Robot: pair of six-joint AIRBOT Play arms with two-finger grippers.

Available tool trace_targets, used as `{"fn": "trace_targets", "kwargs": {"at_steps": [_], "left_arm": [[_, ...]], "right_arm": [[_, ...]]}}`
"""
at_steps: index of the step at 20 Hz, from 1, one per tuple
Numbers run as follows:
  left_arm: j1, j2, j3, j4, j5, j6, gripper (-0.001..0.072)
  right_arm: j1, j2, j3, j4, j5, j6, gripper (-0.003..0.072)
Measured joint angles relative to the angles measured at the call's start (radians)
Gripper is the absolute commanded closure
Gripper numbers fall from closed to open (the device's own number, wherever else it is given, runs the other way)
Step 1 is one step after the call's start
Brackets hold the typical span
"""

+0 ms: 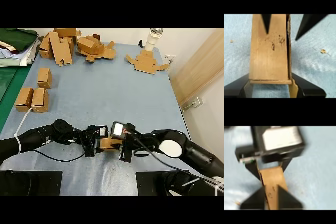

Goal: Fold the box.

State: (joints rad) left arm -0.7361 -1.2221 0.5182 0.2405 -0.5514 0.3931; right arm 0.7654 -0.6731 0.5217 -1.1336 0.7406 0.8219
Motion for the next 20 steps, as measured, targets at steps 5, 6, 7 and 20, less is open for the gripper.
{"fn": "trace_targets", "kwargs": {"at_steps": [5,6,7,20], "left_arm": [[0.000,0.000,0.000,-0.001,0.001,0.000,0.0239],[0.000,0.000,0.000,-0.001,0.001,0.000,0.0239],[0.000,0.000,0.000,-0.001,0.001,0.000,0.0239],[0.000,0.000,0.000,-0.001,0.002,-0.001,0.0239]], "right_arm": [[-0.036,0.061,-0.005,-0.052,-0.001,0.539,0.0682],[-0.042,0.058,-0.011,-0.058,-0.009,0.628,0.0682],[-0.046,0.049,-0.020,-0.057,-0.021,0.713,0.0682],[-0.067,-0.139,-0.075,0.064,-0.200,0.987,0.0682]]}}
